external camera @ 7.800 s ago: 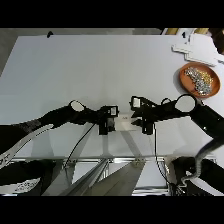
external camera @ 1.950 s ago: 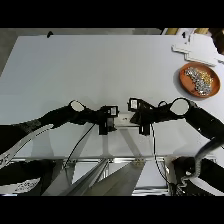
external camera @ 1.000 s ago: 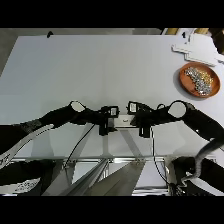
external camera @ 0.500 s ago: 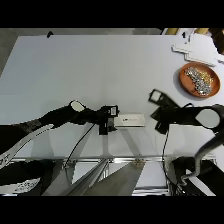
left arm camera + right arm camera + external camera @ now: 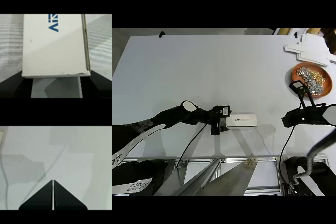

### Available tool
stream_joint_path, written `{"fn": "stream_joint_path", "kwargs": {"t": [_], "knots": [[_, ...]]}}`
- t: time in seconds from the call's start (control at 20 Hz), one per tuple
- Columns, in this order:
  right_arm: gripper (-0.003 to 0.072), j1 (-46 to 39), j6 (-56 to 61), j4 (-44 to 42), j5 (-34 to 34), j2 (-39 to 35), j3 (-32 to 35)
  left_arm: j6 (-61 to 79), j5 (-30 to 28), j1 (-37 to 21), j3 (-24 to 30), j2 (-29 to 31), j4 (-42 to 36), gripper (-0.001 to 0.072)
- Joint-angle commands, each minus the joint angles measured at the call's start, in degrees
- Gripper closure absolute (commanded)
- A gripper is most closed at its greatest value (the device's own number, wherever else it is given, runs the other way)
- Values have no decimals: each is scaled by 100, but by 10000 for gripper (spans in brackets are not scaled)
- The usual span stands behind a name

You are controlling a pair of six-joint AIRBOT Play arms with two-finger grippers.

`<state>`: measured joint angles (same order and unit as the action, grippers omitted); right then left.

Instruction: Fold the box and place the chain.

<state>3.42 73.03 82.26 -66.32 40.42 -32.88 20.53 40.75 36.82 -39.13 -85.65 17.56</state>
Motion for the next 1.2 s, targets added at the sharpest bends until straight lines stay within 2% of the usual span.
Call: {"fn": "stream_joint_path", "kwargs": {"t": [0.0,0.7,0.9,1.15], "knots": [[664,-109,365,109,-50,7,4,2,0,0,-2,2,2,568],[664,-109,365,109,-50,7,4,-20,164,-7,-2,96,33,567],[664,-109,365,107,-50,7,4,-433,120,-142,-4,826,1150,557],[664,-109,365,109,-50,7,4,-1449,103,-612,-4,2044,1843,558]]}}
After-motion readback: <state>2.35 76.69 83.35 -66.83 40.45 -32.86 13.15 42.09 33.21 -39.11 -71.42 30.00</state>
